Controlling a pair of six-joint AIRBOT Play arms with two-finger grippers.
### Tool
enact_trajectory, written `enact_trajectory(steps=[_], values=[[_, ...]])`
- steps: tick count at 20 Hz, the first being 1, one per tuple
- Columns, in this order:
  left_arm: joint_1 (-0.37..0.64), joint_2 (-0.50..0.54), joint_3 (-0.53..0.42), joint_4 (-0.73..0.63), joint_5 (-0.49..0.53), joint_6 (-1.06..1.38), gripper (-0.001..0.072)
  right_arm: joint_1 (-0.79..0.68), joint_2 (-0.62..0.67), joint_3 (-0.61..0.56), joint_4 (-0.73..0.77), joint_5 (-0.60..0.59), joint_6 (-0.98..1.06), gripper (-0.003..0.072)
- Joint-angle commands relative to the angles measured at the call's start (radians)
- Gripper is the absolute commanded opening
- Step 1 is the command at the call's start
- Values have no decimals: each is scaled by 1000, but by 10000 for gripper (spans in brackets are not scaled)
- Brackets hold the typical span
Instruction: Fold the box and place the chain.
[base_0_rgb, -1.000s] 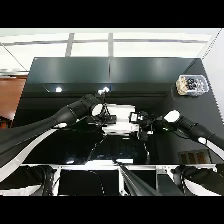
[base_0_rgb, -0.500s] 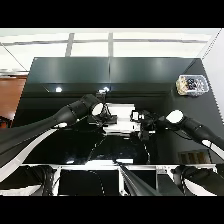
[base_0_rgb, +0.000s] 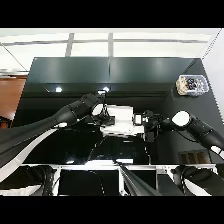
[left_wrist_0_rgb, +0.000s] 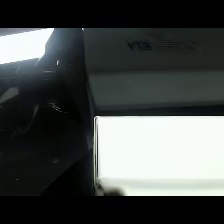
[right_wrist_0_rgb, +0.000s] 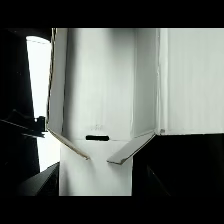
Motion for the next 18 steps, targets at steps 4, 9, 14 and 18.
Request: enact_trajectory(steps=[4, 9, 14, 18], values=[[1, 1, 1, 18, -15, -22, 22, 19, -25, 0, 119, -14, -66, 570], [1, 1, 1, 11, 2, -22, 24, 34, -26, 0, 127, -23, -69, 237], [1, 1, 1, 10, 1, -22, 24, 39, -83, 0, 294, -33, -61, 237], [1, 1, 1, 10, 10, -22, 25, 39, -132, 0, 379, -44, -61, 237]])
